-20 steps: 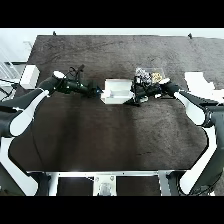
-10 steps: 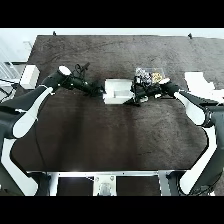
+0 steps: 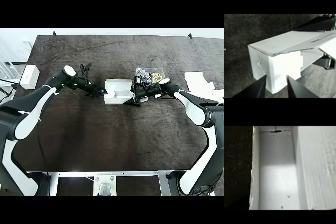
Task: Fold the box and place the chain.
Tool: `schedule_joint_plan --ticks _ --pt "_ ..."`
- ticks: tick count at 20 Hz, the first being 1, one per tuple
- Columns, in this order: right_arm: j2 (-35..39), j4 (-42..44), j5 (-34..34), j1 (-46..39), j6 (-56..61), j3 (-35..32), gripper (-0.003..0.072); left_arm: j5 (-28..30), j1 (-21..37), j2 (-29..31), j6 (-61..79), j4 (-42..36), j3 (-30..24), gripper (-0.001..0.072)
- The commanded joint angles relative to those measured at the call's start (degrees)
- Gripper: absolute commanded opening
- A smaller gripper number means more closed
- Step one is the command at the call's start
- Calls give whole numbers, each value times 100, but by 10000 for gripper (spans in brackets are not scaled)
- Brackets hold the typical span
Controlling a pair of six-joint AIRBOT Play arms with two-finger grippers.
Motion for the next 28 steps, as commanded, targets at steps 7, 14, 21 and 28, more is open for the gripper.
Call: schedule_joint_plan --ticks 7,14,21,28 --pt "2 0 2 7 2 -2 435 168 -302 0 -859 811 273 311" --pt "2 2 2 7 2 -2 435 264 -501 -4 -1311 1217 297 311" --pt "2 0 0 7 2 -2 435 293 -570 -4 -1419 1386 297 311" --pt "2 0 2 7 2 -2 435 -72 -667 -9 -1731 1867 592 311"
